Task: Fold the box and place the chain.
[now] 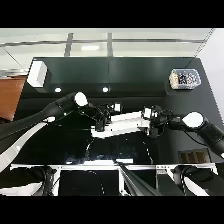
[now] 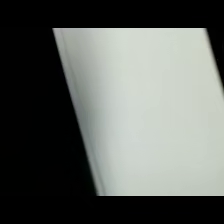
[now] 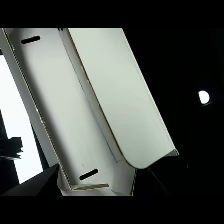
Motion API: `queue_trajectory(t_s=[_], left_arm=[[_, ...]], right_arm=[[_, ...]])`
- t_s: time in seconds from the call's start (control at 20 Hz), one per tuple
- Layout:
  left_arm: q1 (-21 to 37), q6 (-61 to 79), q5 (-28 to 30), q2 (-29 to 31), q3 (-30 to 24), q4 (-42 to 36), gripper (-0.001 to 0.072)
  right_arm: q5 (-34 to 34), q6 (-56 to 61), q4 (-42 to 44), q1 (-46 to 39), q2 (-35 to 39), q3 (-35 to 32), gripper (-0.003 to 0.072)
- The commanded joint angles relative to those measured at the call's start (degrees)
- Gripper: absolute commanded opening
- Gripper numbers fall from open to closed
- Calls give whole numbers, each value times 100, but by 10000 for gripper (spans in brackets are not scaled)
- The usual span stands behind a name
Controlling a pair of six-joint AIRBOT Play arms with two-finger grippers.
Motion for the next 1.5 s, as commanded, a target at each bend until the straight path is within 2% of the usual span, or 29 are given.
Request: queue_trajectory(t_s=[0.0, 0.1, 0.5, 0.7, 0.9, 1.05, 1.25, 1.45], left_arm=[[2, 0, 2, 4, 4, 0, 27], [2, 0, 0, 4, 4, 0, 27], [2, 0, 2, 4, 4, 0, 26], [2, 2, 24, 4, 4, 0, 27], [2, 293, 37, 2, 26, -2, 27], [2, 503, -26, 2, 214, -2, 28], [2, 675, -28, 0, 396, 37, 28], [-9, 675, -326, -140, 393, 37, 28]], right_arm=[[125, -542, 627, -205, -173, 7, 645], [149, -938, 949, -219, -341, 7, 645], [15, -1106, 1161, -367, -442, 7, 645], [308, -1126, 1335, -636, -455, 7, 645], [625, -1228, 1231, -546, -514, 4, 645], [588, -1231, 782, -518, -514, 4, 645], [511, -1233, 785, -518, -514, 4, 645], [496, -1366, 824, -514, -514, 4, 645]])
